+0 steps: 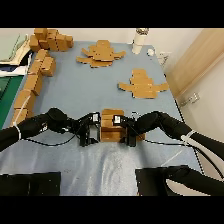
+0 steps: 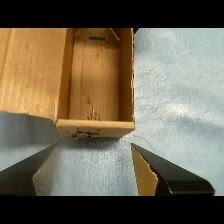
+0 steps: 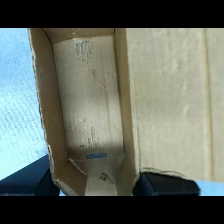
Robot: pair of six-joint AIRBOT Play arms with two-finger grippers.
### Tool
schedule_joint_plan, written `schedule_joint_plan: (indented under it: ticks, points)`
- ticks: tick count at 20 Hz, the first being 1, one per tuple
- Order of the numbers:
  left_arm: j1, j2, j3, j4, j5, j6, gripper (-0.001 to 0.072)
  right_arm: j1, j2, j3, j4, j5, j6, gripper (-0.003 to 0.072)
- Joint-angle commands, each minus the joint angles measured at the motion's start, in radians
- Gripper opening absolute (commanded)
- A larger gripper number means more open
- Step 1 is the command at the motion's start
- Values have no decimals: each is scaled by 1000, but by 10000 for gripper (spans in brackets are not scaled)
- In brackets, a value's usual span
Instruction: Fold the box.
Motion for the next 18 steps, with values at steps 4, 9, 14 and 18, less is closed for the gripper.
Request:
schedule_joint_plan:
  ticks: [4, 9, 14, 18]
  points:
    - [-47, -11, 7, -14, 42, 14, 712, 1, 0, 0, 0, 0, 0, 536]
    - [-78, -32, 8, -18, 53, 14, 712, 1, 0, 0, 0, 0, 0, 536]
    - [-90, -42, 18, -17, 68, 13, 711, 1, 0, 0, 0, 0, 0, 536]
    - [-90, -42, 18, -18, 74, 10, 711, 1, 0, 0, 0, 0, 0, 536]
